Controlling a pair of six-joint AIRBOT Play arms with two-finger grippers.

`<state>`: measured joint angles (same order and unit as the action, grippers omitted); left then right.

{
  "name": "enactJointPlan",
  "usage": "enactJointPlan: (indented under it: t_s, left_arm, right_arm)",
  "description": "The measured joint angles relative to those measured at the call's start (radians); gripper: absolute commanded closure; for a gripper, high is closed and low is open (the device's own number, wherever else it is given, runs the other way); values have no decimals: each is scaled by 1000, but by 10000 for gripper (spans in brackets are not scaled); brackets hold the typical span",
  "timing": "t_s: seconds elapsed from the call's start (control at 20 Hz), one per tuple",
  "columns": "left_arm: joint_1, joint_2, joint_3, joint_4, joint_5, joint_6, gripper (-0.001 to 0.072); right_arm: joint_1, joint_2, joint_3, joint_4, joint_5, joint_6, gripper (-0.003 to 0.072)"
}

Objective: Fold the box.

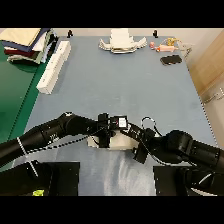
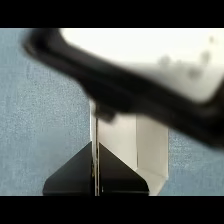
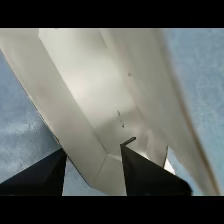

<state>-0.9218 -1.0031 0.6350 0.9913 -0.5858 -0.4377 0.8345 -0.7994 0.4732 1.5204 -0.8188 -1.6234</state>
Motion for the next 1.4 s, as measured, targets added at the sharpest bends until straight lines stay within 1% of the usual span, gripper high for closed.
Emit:
enactJointPlan:
  t_s: [0.1, 0.15, 0.2, 0.25, 0.45, 0.55, 0.8, 0.9, 1.0, 1.1, 1.15, 1.25, 1.3, 1.4]
  left_arm:
    - [0, 0, 0, 0, 0, 0, 695]
    - [0, 0, 0, 0, 0, 0, 695]
    - [0, 0, 0, 0, 0, 0, 695]
    - [0, 0, 0, 0, 0, 0, 695]
    - [0, 0, 0, 0, 0, 0, 695]
    - [0, 0, 0, 0, 0, 0, 695]
    - [0, 0, 0, 0, 0, 0, 695]
    - [0, 0, 0, 0, 1, 0, 695]
    - [0, 0, 0, 0, 1, 0, 695]
    - [0, 0, 0, 0, 1, 0, 695]
    - [0, 0, 0, 0, 1, 0, 695]
    - [0, 0, 0, 0, 0, 0, 695]
    - [0, 0, 0, 0, 0, 0, 695]
    - [0, 0, 0, 0, 0, 0, 695]
  right_arm:
    - [0, 35, 2, -17, -11, 54, 161]
    - [0, 48, 2, -29, -20, 80, 157]
    - [0, 57, 2, -47, -23, 107, 71]
    - [0, 62, 2, -69, -26, 133, 28]
    - [-5, 60, 2, -129, -29, 188, 25]
    - [-6, 60, 2, -142, -31, 203, -34]
    - [-45, 60, 1, -164, -36, 185, -34]
    - [-94, 60, 1, -125, -25, 84, -34]
    - [-171, 58, 0, -21, -5, -105, -34]
    - [-270, 55, -1, 136, 2, -362, -34]
    - [-330, 50, -2, 241, 0, -520, -34]
    - [-439, 23, -4, 428, -36, -790, -34]
    - [-487, 0, -4, 505, -62, -901, -34]
    - [-552, -53, -5, 603, -103, -1056, -34]
